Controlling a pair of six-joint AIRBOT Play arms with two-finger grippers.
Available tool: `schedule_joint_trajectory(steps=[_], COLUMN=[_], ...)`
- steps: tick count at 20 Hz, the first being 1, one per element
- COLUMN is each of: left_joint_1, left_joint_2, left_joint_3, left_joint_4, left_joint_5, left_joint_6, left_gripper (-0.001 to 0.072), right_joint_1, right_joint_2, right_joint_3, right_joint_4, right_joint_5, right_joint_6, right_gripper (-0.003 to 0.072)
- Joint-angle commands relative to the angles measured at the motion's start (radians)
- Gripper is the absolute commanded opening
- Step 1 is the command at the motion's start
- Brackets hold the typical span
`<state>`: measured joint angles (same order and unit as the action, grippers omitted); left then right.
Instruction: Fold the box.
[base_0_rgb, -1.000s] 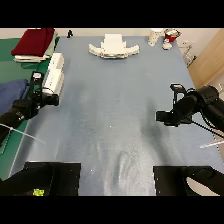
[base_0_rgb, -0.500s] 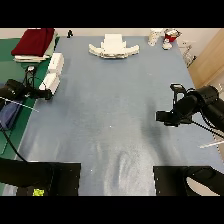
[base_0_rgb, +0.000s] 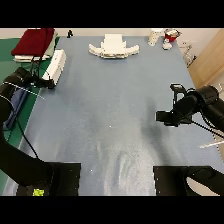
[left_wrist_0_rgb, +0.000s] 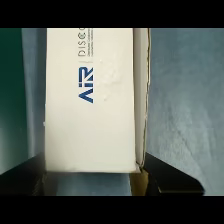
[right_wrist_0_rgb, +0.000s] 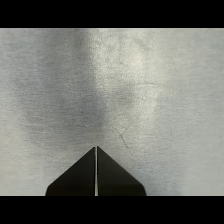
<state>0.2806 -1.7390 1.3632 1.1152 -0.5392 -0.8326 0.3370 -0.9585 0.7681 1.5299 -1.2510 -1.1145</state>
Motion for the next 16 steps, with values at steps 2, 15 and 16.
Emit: schedule_joint_trajectory(steps=[2, 15, 16], left_joint_1=[-0.027, -0.038, -0.038], left_joint_2=[-0.126, -0.167, -0.167], left_joint_3=[0.151, 0.192, 0.192], left_joint_4=[0.007, 0.006, 0.003], left_joint_5=[0.011, 0.04, 0.039], left_joint_6=[-0.064, -0.077, -0.078], left_gripper=[0.0452, 0.0452, 0.0453], right_joint_1=[0.0, 0.0, 0.0], right_joint_2=[0.0, 0.0, 0.0], right_joint_3=[0.001, 0.001, 0.001], right_joint_4=[0.0, 0.0, 0.0], right_joint_5=[0.0, 0.0, 0.0], right_joint_6=[0.0, 0.0, 0.0], right_gripper=[0.0018, 0.0018, 0.0018])
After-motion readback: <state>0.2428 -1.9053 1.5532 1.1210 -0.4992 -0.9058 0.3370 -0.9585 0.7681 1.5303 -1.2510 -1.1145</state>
